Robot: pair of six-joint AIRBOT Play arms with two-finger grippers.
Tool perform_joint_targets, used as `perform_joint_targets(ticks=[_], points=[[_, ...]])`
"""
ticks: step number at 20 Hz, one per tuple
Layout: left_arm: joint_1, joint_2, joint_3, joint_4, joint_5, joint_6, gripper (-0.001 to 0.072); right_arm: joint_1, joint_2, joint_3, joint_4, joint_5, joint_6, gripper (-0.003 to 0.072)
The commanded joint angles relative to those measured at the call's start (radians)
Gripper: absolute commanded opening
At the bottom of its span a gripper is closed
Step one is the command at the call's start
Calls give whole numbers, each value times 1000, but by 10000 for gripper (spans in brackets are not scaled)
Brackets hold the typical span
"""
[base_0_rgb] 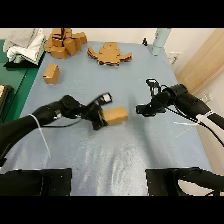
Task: Fold the box.
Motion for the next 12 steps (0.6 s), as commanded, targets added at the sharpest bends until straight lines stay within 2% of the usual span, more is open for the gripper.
perform_joint_targets(ticks=[1,3,7,10,12], points=[[190,43,2,151,23,-186,508,0,-1,1,1,0,1,6],[351,48,2,223,41,-287,508,0,-1,1,1,0,1,6],[623,40,2,228,98,-362,507,0,-1,1,1,0,1,6],[740,-2,17,228,188,-407,507,0,-1,1,1,0,1,6],[779,-62,64,228,192,-426,507,0,-1,1,1,0,1,6]])
